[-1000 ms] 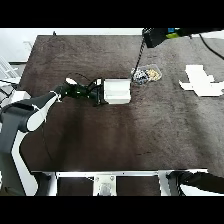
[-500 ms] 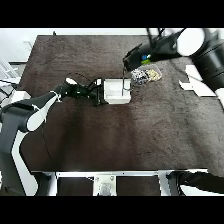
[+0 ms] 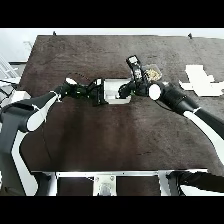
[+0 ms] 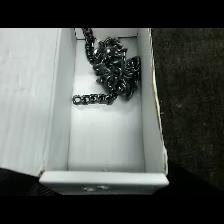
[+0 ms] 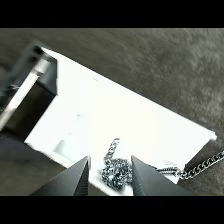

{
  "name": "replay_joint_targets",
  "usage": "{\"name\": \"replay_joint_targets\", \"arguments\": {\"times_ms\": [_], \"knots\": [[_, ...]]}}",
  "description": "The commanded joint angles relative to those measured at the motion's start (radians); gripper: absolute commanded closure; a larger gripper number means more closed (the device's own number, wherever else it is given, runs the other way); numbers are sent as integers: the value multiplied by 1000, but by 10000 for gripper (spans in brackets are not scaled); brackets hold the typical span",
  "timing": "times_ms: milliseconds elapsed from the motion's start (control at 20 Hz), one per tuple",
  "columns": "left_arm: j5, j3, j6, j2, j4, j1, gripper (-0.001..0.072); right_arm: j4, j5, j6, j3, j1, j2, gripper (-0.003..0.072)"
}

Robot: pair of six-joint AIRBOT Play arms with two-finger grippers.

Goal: Fold the box and place the chain.

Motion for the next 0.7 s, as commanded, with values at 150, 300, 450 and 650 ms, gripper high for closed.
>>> {"name": "replay_joint_targets", "arguments": {"times_ms": [150,300,450,650], "knots": [[0,0,0,0,0,0,166,-2,-179,7,-53,-30,0,218],[0,0,0,0,0,0,166,-1,-153,62,-53,-136,26,203],[0,0,0,0,0,0,166,23,-103,158,-49,-253,-2,205],[0,0,0,0,0,0,166,152,38,90,76,-299,-181,203]]}}
